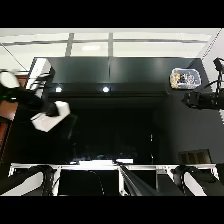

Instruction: Fold the box and place the chain.

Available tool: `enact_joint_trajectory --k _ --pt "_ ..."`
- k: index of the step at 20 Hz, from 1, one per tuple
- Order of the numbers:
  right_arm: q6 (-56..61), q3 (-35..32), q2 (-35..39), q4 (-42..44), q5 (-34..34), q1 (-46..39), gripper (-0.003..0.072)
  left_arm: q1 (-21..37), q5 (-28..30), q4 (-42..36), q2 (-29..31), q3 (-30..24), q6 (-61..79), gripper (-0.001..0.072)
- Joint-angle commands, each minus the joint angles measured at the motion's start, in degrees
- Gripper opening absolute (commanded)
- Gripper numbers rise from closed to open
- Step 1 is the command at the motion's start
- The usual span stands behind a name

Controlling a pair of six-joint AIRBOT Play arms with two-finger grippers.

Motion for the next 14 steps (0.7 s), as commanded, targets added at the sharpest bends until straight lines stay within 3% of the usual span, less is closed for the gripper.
enact_joint_trajectory --k 1,3,6,11,14 --pt "-0.13 -0.39 0.02 -0.04 -0.07 -0.02 0.0018 14.10 -3.19 10.34 1.11 -0.52 -5.66 0.0275" --pt "-0.11 -0.66 0.02 -0.02 0.09 -0.02 0.0018 20.31 -1.64 13.33 1.11 -0.55 -5.22 0.0275" --pt "-0.07 -0.66 0.02 0.44 -0.15 -0.02 0.0018 26.97 4.63 7.98 1.11 -0.59 0.37 0.0276" --pt "3.32 -0.66 0.02 0.70 -0.37 0.00 0.0018 28.33 17.00 2.16 1.16 -5.11 12.26 0.0276" --pt "4.00 -0.66 0.02 0.52 -0.46 0.00 0.0018 28.35 21.27 -3.02 1.16 -9.22 22.80 0.0276"
